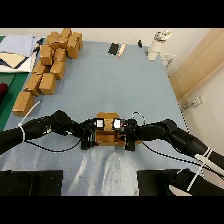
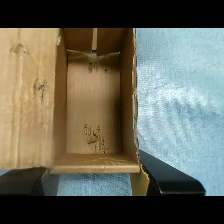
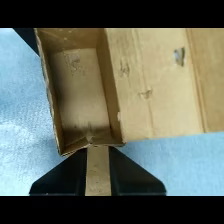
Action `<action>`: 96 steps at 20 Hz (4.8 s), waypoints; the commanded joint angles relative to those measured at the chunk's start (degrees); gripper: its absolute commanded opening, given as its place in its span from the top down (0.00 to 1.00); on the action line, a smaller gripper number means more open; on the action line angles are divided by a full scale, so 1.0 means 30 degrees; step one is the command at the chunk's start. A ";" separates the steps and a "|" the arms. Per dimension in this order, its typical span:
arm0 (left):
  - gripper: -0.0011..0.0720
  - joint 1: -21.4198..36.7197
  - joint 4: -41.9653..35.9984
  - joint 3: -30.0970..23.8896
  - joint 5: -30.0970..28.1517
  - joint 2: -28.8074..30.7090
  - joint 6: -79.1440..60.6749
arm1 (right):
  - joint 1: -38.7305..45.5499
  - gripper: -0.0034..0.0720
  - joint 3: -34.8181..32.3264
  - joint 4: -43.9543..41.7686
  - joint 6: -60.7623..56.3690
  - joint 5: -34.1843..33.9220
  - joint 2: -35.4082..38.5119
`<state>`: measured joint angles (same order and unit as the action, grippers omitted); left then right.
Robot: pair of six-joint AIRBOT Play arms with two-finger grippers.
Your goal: Fold the box.
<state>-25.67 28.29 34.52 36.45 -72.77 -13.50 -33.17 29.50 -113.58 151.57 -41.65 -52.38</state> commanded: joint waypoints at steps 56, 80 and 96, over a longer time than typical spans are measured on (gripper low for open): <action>0.35 0.0007 0.0000 0.0007 -0.0007 0.0007 0.0000 | 0.4014 0.63 0.1435 -0.2739 -1.9824 -0.4911 0.0262; 0.35 0.0000 0.0000 0.0007 0.0000 0.0007 0.0000 | -0.3978 0.38 0.8531 0.7111 -3.2152 -0.8918 -0.7308; 0.35 0.0000 0.0000 0.0007 0.0000 0.0007 0.0000 | -0.4903 0.95 1.0222 0.7293 -3.3740 -1.0418 -1.0564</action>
<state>-25.63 28.27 34.52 36.62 -72.75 -13.23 -47.33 60.03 -92.62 50.54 -72.82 -83.81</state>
